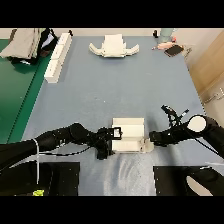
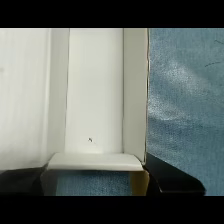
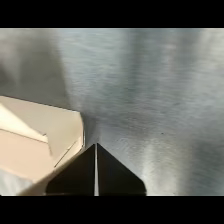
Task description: Fold the box.
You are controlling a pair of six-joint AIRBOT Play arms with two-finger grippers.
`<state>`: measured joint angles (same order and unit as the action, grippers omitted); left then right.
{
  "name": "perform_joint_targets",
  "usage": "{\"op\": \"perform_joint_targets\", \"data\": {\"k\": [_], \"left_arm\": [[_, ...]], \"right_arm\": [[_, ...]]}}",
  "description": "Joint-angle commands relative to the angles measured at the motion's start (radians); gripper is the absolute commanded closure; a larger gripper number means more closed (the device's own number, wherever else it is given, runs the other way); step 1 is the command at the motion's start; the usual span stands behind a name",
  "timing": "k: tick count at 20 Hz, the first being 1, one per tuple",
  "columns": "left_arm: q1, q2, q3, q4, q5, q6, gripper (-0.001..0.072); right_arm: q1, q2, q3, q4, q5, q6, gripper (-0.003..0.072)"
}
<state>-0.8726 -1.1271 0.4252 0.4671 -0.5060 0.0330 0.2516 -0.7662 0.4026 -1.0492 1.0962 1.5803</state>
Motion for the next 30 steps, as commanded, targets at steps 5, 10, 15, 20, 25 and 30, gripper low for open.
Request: {"op": "perform_joint_targets", "data": {"k": [5, 10, 15, 20, 25, 30], "left_arm": [[0.000, 0.000, 0.000, 0.000, 0.000, 0.000, 0.0188], [0.000, 0.000, 0.000, 0.000, 0.000, 0.000, 0.0188], [0.000, 0.000, 0.000, 0.000, 0.000, 0.000, 0.0188], [0.000, 0.000, 0.000, 0.000, 0.000, 0.000, 0.0188], [0.000, 0.000, 0.000, 0.000, 0.000, 0.000, 0.0188], [0.000, 0.000, 0.000, 0.000, 0.000, 0.000, 0.0188]], "right_arm": [[0.003, 0.086, -0.001, 0.080, -0.003, -0.030, 0.0436], [0.019, 0.086, -0.001, 0.130, -0.001, -0.031, 0.0300], [0.018, 0.087, -0.001, 0.101, 0.006, -0.024, 0.0300], [0.019, 0.086, -0.001, 0.135, 0.006, -0.002, 0.0302], [0.165, 0.072, 0.001, 0.097, -0.056, 0.105, 0.0326], [0.435, -0.056, 0.108, -0.251, -0.080, 0.485, 0.0357]]}}
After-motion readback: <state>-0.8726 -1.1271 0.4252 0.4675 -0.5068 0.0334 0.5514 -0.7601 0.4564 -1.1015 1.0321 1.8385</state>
